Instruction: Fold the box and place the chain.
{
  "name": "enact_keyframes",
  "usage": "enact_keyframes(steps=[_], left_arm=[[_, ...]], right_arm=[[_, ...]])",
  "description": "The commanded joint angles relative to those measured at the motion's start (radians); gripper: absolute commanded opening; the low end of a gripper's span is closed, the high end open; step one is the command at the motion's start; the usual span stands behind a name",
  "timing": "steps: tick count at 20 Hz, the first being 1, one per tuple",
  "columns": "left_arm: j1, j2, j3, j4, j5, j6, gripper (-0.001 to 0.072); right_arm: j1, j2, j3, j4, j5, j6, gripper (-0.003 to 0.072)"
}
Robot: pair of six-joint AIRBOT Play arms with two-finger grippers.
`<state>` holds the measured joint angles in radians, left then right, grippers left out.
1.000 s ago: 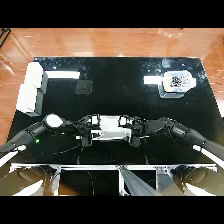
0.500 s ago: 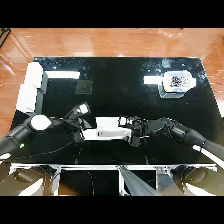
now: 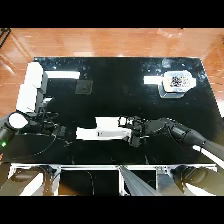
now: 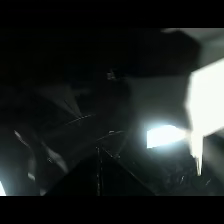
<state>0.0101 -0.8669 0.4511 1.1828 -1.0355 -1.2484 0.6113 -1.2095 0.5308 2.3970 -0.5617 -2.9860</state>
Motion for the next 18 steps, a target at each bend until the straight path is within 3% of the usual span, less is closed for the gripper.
enact_keyframes(steps=[1, 5, 8, 13, 14, 15, 16, 18], left_arm=[[0.050, -0.042, -0.016, -0.101, -0.025, -0.121, 0.0022], [-0.006, -0.171, -0.065, -0.330, 0.003, -0.088, 0.0020], [-0.071, -0.248, -0.068, -0.399, 0.065, -0.086, 0.0020], [-0.216, -0.267, -0.067, -0.517, 0.183, -0.079, 0.0047], [-0.233, -0.267, -0.066, -0.532, 0.181, -0.079, 0.0164], [-0.243, -0.267, -0.061, -0.537, 0.165, -0.076, 0.0354], [-0.245, -0.267, -0.053, -0.537, 0.141, -0.062, 0.0467], [-0.244, -0.252, -0.032, -0.524, 0.105, -0.060, 0.0521]], right_arm=[[0.000, 0.000, 0.000, 0.000, 0.000, 0.000, 0.0338], [0.000, 0.000, 0.000, 0.000, 0.000, 0.000, 0.0337], [0.000, 0.000, 0.000, 0.000, 0.000, 0.000, 0.0338], [0.000, 0.000, 0.000, 0.000, 0.000, 0.000, 0.0337], [0.000, 0.000, 0.000, 0.000, 0.000, 0.000, 0.0338], [0.000, 0.000, 0.000, 0.000, 0.000, 0.000, 0.0338], [0.000, 0.000, 0.000, 0.000, 0.000, 0.000, 0.0337], [0.000, 0.000, 0.000, 0.000, 0.000, 0.000, 0.0337]])
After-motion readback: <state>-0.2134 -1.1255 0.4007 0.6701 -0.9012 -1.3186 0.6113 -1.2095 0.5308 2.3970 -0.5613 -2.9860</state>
